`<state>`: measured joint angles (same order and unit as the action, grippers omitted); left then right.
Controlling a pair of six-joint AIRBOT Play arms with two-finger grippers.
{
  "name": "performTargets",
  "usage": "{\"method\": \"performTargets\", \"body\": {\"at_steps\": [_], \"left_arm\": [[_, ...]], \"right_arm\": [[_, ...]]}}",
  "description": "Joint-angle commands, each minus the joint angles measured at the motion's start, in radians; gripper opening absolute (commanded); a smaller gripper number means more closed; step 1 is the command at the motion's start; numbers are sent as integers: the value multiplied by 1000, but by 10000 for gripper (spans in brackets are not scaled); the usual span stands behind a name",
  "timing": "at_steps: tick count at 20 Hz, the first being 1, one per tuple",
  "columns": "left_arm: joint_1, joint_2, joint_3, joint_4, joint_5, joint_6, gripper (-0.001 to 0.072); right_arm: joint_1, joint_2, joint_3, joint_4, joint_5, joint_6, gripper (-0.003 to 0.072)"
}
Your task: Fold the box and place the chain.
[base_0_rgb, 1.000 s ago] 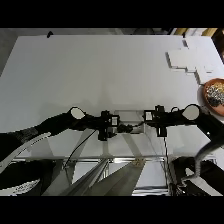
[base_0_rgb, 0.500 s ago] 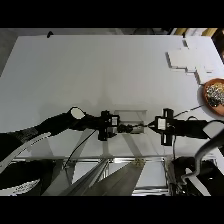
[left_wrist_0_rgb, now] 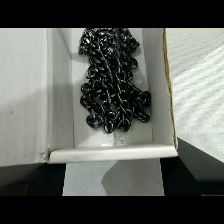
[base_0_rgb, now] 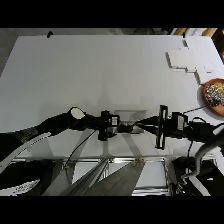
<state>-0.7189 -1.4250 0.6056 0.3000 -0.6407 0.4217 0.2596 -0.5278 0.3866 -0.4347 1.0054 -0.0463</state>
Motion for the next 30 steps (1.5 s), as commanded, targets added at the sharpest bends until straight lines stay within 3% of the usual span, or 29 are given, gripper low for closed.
{"method": "performTargets", "body": {"at_steps": [1,3,5,7,8,13,16,19,25,30], "left_arm": [[0,1,0,0,0,0,389],[0,1,0,0,0,0,389],[0,1,0,0,0,0,389],[0,1,0,0,0,0,389],[0,1,0,0,0,0,389],[0,1,0,0,0,0,389],[0,1,0,0,0,0,389],[0,1,0,0,0,0,389],[0,1,0,0,0,0,389],[0,1,0,0,0,0,389]], "right_arm": [[95,-84,0,-2,-140,-34,18],[148,-144,0,-19,-204,-35,21],[185,-186,0,-98,-212,-43,111],[200,-175,0,-275,-214,-41,287],[199,-153,0,-337,-220,-41,301],[121,-18,6,-527,-233,-29,301],[-8,-22,5,-652,-188,-29,301],[-84,-94,5,-750,-157,-28,301],[-89,-331,5,-750,-216,-31,300],[-89,-437,5,-750,-262,-42,297]]}}
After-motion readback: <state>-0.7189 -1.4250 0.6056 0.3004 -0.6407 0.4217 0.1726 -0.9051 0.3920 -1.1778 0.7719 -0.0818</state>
